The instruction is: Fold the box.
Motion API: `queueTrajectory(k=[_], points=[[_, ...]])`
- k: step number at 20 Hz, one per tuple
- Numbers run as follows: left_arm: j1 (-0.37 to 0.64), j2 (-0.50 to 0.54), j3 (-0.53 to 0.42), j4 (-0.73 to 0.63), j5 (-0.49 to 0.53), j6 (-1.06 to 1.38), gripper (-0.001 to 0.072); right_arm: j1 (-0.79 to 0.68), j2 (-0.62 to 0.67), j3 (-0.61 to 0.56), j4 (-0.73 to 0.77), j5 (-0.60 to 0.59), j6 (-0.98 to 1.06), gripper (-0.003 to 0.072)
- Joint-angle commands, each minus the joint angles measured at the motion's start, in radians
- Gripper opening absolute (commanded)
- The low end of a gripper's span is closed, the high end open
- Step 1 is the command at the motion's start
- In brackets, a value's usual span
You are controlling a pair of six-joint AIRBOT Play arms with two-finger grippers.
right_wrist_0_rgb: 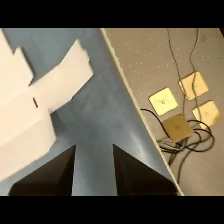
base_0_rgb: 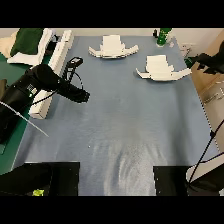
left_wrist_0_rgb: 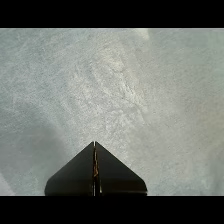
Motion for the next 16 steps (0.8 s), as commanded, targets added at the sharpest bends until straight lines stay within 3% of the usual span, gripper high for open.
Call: queueTrajectory(k=[1, 7, 16], points=[[0.000, -0.001, 0.001, 0.000, 0.000, 0.000, 0.0016, -0.119, -0.174, 0.099, 0.259, 0.160, -0.129, 0.0364], [0.000, -0.001, 0.001, 0.000, 0.000, 0.000, 0.0015, -0.116, -0.356, 0.162, 0.473, 0.200, -0.283, 0.0363], [-0.001, -0.001, 0.001, 0.000, 0.001, 0.000, 0.0016, -0.088, -0.378, 0.166, 0.552, 0.301, -0.348, 0.0334]])
